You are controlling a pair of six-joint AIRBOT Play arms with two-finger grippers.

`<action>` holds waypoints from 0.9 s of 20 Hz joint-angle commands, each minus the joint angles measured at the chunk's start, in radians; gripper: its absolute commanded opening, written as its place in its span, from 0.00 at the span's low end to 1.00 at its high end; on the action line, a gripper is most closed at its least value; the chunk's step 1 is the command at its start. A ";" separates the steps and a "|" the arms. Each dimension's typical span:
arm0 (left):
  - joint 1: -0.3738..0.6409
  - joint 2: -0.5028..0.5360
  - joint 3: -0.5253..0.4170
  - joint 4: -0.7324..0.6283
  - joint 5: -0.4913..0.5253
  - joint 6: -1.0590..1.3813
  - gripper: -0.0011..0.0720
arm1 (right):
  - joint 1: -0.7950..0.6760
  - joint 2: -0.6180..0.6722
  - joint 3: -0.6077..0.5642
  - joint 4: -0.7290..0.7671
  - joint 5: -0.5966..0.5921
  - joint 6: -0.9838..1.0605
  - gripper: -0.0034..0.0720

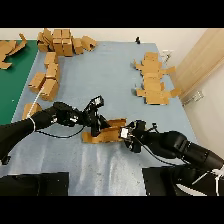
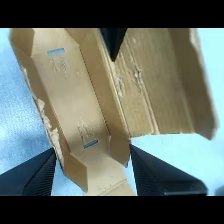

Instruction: Fold the box.

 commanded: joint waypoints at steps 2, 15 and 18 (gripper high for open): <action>0.000 -0.001 0.001 0.000 0.000 0.000 0.03 | -0.170 0.000 0.002 0.415 0.013 -0.511 0.99; 0.000 -0.001 0.001 0.001 0.000 0.000 0.03 | -0.312 -0.254 0.174 0.616 -0.208 -0.852 0.99; 0.000 -0.001 0.001 0.000 0.000 0.000 0.03 | -0.312 -0.309 0.190 0.604 -0.251 -0.852 0.99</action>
